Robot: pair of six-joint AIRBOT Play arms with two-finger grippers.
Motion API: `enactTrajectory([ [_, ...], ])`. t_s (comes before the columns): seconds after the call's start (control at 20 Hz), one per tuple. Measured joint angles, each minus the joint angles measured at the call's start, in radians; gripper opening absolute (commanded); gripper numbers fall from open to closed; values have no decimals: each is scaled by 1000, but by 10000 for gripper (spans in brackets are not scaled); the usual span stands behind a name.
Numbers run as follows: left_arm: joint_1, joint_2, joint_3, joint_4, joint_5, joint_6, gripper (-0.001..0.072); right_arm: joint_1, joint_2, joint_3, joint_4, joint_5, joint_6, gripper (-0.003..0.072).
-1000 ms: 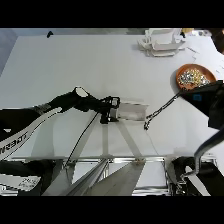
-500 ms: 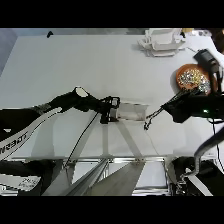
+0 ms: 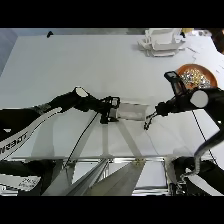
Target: Fold the box and place the chain.
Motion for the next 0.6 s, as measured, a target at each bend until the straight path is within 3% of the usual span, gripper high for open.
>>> enactTrajectory([
  [0.2, 0, 0, 0, 0, 0, 0, 206, 0, -120, -6, -7, -47, 14, 307],
  [0.6, 0, 0, 0, 0, 0, 0, 206, 0, -216, -8, -10, -90, 33, 286],
])
